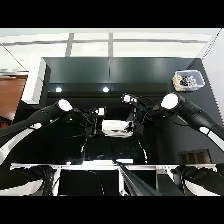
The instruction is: Fold the box and place the chain.
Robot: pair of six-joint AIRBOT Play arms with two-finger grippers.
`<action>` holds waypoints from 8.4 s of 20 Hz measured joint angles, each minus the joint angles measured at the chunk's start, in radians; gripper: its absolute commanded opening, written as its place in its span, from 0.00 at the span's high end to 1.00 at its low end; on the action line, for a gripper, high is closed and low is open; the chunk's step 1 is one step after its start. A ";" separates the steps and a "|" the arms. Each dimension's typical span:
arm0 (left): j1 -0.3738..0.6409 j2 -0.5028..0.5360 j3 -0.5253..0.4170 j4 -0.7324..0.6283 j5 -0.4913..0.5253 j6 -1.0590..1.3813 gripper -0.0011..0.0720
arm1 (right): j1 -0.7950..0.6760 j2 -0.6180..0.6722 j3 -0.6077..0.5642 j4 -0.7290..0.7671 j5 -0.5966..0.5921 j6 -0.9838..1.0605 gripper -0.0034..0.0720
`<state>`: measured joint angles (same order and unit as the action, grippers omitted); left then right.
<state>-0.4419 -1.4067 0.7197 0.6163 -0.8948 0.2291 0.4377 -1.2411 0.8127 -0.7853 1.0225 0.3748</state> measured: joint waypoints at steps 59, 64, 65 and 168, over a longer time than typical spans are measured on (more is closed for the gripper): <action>0.000 0.000 0.000 0.000 0.002 -0.002 0.51 | 0.000 0.099 -0.010 -0.065 0.013 0.026 0.71; 0.000 0.000 0.000 0.000 0.002 -0.002 0.51 | 0.000 0.099 -0.010 -0.065 0.005 0.033 0.71; 0.000 0.000 0.000 0.000 0.002 -0.002 0.51 | 0.000 0.100 -0.010 -0.065 0.004 0.034 0.71; -0.179 -0.112 0.363 0.057 -0.149 -0.308 0.02 | -0.603 0.460 -0.126 -0.108 0.139 0.822 0.93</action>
<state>-0.6205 -1.5188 1.0828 0.6735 -1.0435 -0.0792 -0.1654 -0.7815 0.6868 -0.8928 1.1618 1.1965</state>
